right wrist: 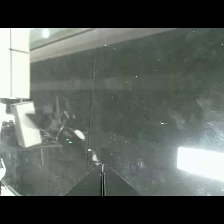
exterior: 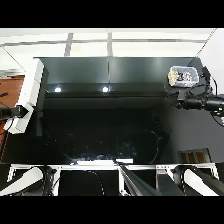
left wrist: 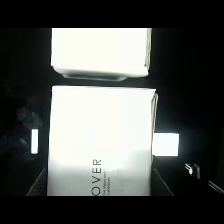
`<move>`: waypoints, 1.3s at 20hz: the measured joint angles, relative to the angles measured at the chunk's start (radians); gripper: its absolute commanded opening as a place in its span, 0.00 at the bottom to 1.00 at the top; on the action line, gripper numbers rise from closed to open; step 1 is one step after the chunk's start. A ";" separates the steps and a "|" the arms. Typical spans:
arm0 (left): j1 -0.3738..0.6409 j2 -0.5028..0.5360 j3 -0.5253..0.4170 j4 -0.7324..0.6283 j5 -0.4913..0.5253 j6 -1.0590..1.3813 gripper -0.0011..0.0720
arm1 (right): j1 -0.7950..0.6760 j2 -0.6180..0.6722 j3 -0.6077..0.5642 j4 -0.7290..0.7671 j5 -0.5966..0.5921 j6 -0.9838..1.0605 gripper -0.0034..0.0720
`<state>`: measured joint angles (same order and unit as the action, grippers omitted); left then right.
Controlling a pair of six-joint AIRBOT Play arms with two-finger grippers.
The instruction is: Fold the box and place the chain.
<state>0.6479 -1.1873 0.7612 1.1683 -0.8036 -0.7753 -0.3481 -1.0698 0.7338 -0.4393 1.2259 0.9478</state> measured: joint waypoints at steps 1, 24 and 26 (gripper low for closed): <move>-0.003 -0.009 0.000 0.001 0.014 -0.001 0.59 | 0.000 0.000 0.000 0.000 -0.001 0.000 0.06; -0.396 0.261 0.221 -0.241 -0.091 -0.215 0.05 | 0.346 -0.001 0.194 -0.288 -0.401 -0.009 0.06; -0.447 0.302 0.153 -0.247 -0.051 -0.218 0.05 | 0.356 -0.002 0.180 -0.412 -0.431 -0.008 0.06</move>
